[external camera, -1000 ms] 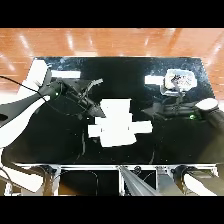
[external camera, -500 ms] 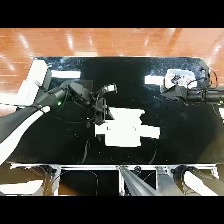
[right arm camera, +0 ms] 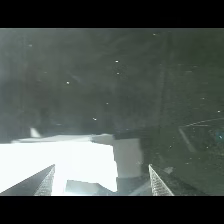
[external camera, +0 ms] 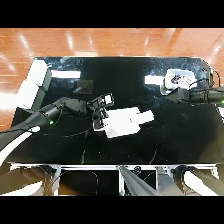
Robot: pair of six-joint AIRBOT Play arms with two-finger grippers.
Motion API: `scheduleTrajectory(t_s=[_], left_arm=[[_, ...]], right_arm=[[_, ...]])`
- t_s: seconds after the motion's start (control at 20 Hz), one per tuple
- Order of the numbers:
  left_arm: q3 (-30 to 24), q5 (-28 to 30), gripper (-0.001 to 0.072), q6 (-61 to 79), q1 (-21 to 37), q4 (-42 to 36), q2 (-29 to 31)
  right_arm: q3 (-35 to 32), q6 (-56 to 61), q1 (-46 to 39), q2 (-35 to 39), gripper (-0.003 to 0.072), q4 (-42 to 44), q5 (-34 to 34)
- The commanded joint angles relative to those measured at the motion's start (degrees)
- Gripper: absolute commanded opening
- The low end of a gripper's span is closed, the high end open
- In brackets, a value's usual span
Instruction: Fold the box and place the chain.
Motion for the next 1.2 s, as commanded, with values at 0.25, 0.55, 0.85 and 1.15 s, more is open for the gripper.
scheduleTrajectory(t_s=[0.25, 0.55, 0.85, 1.15], left_arm=[[-1.22, -3.67, 0.0018, 0.07, -0.68, 1.53, -0.74], [-1.07, -2.36, 0.0018, 0.07, -5.73, 13.49, 0.02], [-1.07, -2.23, 0.0018, 0.07, -7.02, 13.20, 1.46], [-1.01, -1.57, 0.0018, 0.07, -7.02, 13.42, 1.49]], right_arm=[[0.04, -0.11, -0.04, 0.02, 0.0713, -1.09, -0.76], [0.04, -0.09, -0.07, 0.02, 0.0713, -1.90, -1.64], [0.04, -0.09, -0.04, 0.00, 0.0713, -1.57, -0.76], [-6.23, -23.45, 4.92, 0.00, 0.0713, -4.85, 4.96]])
